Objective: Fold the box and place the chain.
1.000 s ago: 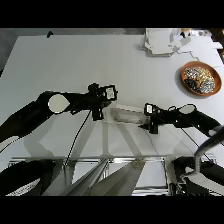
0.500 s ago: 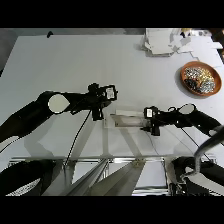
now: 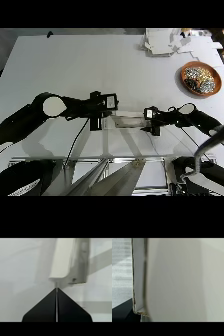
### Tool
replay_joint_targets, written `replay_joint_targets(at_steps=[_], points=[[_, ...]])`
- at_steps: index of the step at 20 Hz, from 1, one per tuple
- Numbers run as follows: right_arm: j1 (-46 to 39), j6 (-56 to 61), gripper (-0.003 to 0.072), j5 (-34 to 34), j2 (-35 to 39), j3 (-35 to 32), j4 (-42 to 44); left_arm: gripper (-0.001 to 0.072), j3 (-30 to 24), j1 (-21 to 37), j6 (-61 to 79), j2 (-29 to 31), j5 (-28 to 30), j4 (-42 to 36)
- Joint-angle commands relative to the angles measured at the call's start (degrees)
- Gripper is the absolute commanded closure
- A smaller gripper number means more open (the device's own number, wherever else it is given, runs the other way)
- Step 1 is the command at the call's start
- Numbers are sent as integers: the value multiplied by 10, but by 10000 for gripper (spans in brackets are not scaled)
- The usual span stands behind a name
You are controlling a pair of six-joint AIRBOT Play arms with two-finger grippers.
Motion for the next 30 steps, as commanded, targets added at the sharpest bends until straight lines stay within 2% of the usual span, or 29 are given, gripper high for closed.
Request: replay_joint_targets(at_steps=[1, 4, 6, 8, 11, 16, 28, 30], points=[[0, 0, 216, 0, 0, 0, -1, 706, 0, -43, -3, -10, -41, -51], [0, 0, 216, 0, 0, 0, -1, 706, 0, -80, -7, -50, 78, -94], [0, 0, 216, 0, 0, 0, -1, 706, 0, -82, -39, -66, 170, -104], [0, 0, 216, 0, 0, 0, -1, 706, 0, -74, -97, -80, 224, -104], [0, 0, 216, 0, 0, 0, -1, 707, 0, -67, -153, -112, 242, -103], [0, 0, 216, 0, 0, 0, -1, 706, 0, -67, -168, -169, 279, -116], [0, 0, 216, 0, 0, 0, -1, 706, 0, -67, -165, -188, 255, -115], [0, 0, 216, 0, 0, 0, -1, 705, 0, -67, -165, -183, 230, -96]])
